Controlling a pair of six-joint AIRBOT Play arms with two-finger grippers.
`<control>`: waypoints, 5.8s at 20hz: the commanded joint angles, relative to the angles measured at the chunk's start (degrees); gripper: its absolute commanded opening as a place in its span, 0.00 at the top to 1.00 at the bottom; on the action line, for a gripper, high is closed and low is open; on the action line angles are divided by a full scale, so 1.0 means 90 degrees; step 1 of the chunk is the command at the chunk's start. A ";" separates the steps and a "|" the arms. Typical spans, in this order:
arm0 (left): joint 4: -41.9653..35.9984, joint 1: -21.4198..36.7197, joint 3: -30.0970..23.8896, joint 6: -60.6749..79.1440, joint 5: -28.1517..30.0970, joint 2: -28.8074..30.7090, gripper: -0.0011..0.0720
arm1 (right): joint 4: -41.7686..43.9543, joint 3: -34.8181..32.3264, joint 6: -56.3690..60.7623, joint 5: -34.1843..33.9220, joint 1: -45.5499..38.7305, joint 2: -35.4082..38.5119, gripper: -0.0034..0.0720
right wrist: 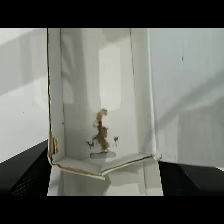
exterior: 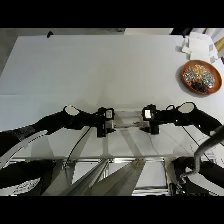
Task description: Fold the box and place the chain.
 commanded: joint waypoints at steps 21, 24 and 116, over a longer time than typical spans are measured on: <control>0.0000 0.0000 0.0005 0.0002 -0.0002 0.0000 0.56 | 0.0838 0.0002 0.3747 0.1299 0.0002 0.2331 0.94; 0.0000 0.0000 0.0005 0.0002 -0.0005 -0.0002 0.56 | 0.1622 0.0002 0.3767 0.0170 0.0002 0.2149 0.94; 0.0000 0.0000 0.0005 0.0002 -0.0027 0.0000 0.56 | -0.1513 0.0503 0.1685 0.0107 0.0981 0.0656 0.71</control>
